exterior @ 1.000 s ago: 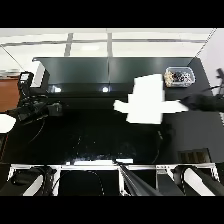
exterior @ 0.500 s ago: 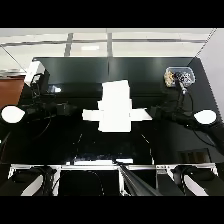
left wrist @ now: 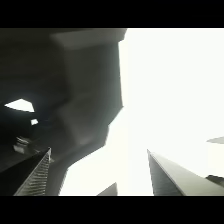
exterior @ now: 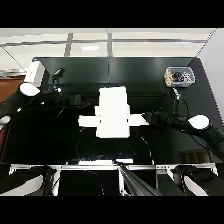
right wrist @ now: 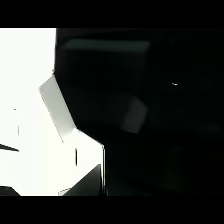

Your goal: Fold the box and place the chain.

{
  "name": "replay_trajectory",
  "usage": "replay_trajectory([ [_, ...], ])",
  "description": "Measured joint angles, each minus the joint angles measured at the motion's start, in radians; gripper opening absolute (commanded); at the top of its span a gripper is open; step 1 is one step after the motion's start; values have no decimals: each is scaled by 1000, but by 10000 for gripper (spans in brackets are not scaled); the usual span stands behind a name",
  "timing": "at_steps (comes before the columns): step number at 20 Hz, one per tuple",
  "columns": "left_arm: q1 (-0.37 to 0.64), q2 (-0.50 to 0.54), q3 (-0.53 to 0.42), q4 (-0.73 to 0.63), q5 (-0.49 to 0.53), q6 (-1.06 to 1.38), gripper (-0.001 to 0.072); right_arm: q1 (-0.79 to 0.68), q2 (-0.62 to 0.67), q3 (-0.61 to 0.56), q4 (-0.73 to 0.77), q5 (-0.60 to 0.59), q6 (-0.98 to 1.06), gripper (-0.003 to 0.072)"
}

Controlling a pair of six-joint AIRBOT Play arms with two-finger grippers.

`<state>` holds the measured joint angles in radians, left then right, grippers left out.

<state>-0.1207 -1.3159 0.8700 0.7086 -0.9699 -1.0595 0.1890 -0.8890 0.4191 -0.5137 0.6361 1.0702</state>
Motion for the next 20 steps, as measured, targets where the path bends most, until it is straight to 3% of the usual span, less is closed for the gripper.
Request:
replay_trajectory([
  [7, -14, -313, 239, -122, -145, 102, 703, 2, 0, -2, 0, 5, 0, 14],
  [14, -68, -486, 395, -207, -408, 347, 685, 2, 0, -2, 0, 13, -1, 14],
  [15, -73, -504, 412, -207, -438, 370, 665, 2, 0, -2, -1, 13, -1, 14],
  [17, -83, -539, 445, -201, -497, 400, 513, 2, 0, -2, -1, 13, -1, 15],
  [19, -92, -572, 478, -193, -549, 417, 484, 2, 0, -2, -6, 13, -1, 14],
  [20, -97, -585, 491, -185, -576, 424, 428, 2, 0, -1, -7, 15, -2, 15],
])
